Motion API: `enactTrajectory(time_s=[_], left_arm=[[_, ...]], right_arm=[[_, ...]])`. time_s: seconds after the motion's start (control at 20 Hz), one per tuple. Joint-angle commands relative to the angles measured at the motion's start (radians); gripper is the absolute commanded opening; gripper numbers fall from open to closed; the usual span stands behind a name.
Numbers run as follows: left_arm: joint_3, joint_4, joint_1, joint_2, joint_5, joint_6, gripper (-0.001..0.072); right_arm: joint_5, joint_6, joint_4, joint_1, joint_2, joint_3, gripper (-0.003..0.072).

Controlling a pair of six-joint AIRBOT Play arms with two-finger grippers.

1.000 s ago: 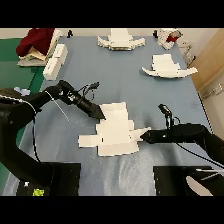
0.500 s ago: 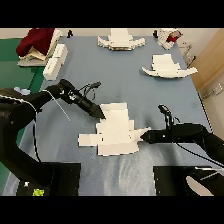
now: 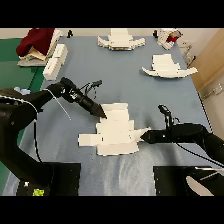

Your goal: Fold the box.

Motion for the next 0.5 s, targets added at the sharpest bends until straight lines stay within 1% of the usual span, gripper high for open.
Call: enactTrajectory(time_s=[0.0, 0.25, 0.45], left_arm=[[0.001, 0.026, -0.018, 0.0, 0.0, 0.006, 0.0214], [0.001, 0.047, -0.024, 0.0, 0.003, 0.005, 0.0213], [0.001, 0.047, -0.041, 0.0, 0.031, 0.005, 0.0213]], right_arm=[[0.0, 0.0, -0.001, 0.001, 0.0, -0.001, 0.0003], [0.0, 0.0, -0.001, 0.001, 0.0, -0.001, 0.0003], [0.0, 0.0, -0.001, 0.001, 0.0, -0.001, 0.0003]])
